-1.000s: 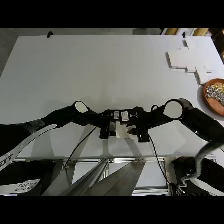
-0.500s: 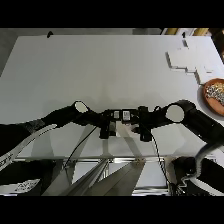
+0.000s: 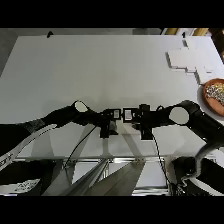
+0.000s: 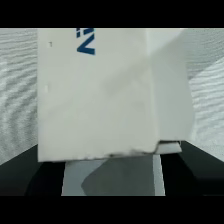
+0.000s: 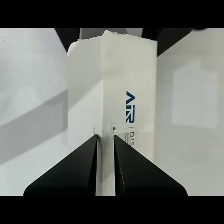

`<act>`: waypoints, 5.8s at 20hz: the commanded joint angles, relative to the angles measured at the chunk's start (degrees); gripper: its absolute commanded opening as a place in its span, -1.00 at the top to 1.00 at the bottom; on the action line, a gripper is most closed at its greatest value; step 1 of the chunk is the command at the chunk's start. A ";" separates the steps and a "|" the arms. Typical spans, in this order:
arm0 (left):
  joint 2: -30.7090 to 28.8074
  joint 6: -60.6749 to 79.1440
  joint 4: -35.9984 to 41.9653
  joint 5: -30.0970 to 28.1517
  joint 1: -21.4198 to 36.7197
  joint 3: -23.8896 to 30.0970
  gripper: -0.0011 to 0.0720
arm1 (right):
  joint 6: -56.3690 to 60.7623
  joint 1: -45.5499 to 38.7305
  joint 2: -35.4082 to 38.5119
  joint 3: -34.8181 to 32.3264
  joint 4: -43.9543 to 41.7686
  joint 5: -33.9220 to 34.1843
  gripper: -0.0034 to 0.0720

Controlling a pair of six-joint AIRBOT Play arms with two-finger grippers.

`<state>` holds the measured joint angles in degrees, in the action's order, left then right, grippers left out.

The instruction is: Fold the box and place the chain.

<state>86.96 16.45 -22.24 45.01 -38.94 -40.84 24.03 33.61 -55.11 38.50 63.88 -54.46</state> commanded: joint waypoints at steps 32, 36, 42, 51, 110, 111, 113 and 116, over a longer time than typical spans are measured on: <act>-0.02 0.04 -0.09 0.22 0.02 0.02 0.18 | -3.50 0.00 0.00 -2.73 -6.88 -1.62 0.81; -0.02 0.04 -0.09 0.22 0.02 0.02 0.18 | -3.50 0.00 0.00 -2.73 -7.34 0.00 0.86; -0.02 0.04 -0.09 0.22 0.02 0.02 0.18 | -3.06 -0.04 -0.02 -2.78 -3.54 2.56 0.86; -0.02 0.04 -0.09 0.22 0.02 0.02 0.18 | -3.10 -0.04 -0.94 -2.93 -1.33 1.66 0.86; -0.02 0.04 -0.09 0.22 0.02 0.02 0.18 | 10.62 -34.62 0.70 -6.62 7.87 -6.36 0.85; -0.02 0.04 -0.09 0.22 0.02 0.02 0.18 | 10.62 -34.62 0.70 -6.62 7.89 -6.36 0.85; -0.02 0.04 -0.09 0.22 0.02 0.02 0.18 | 10.62 -34.62 0.70 -6.62 7.89 -6.36 0.85; -0.02 0.04 -0.09 0.22 0.02 0.02 0.18 | 10.62 -34.62 0.70 -6.62 7.89 -6.38 0.85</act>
<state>86.96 16.47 -22.31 45.25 -38.96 -40.84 33.98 -0.84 -54.39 31.88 71.59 -60.71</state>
